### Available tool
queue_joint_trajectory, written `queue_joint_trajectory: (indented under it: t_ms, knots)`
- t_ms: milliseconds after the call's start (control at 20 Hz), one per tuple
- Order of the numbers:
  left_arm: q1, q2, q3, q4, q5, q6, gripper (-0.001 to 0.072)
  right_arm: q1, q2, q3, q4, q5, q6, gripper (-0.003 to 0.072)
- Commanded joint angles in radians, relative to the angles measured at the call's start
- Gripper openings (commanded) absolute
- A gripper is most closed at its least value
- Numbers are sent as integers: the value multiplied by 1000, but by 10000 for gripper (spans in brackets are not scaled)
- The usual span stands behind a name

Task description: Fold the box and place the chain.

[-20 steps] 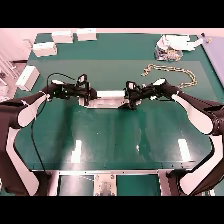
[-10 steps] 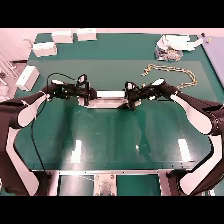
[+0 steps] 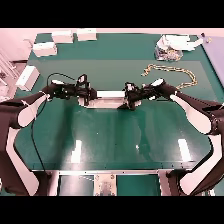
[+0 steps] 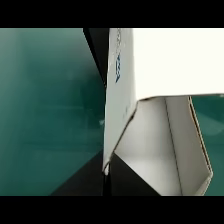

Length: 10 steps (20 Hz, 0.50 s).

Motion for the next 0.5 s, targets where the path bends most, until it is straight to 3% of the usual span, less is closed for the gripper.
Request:
queue_joint_trajectory:
  t_ms: [0,50,450]
  knots:
    - [0,0,0,0,2,0,20,1,-1,0,-5,0,-2,554]
    - [0,0,0,0,2,0,20,0,-1,0,-5,0,-2,479]
    - [0,0,1,-1,8,0,20,0,-1,0,-5,0,-3,478]
